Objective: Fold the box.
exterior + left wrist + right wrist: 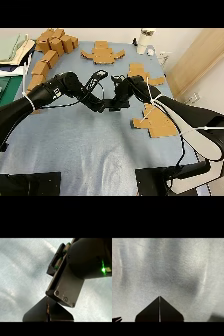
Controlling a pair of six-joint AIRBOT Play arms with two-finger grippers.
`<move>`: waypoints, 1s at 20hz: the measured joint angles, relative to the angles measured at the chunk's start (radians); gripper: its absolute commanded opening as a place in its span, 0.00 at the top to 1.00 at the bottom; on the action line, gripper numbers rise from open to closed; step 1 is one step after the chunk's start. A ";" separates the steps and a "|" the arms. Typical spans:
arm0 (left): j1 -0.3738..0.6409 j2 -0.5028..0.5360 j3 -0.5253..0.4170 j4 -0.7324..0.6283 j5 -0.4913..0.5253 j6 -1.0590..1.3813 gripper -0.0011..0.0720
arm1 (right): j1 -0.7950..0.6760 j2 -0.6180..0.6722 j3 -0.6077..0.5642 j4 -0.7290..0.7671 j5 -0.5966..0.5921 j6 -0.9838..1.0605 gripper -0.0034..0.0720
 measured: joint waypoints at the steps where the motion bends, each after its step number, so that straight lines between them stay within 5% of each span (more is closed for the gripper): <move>1: 0.000 0.000 0.000 0.000 0.000 0.000 0.97 | 0.000 0.000 0.000 0.000 0.000 0.000 0.95; 20: 0.000 0.000 0.000 0.000 0.013 0.000 0.97 | 0.000 0.000 0.000 0.000 0.005 0.000 0.95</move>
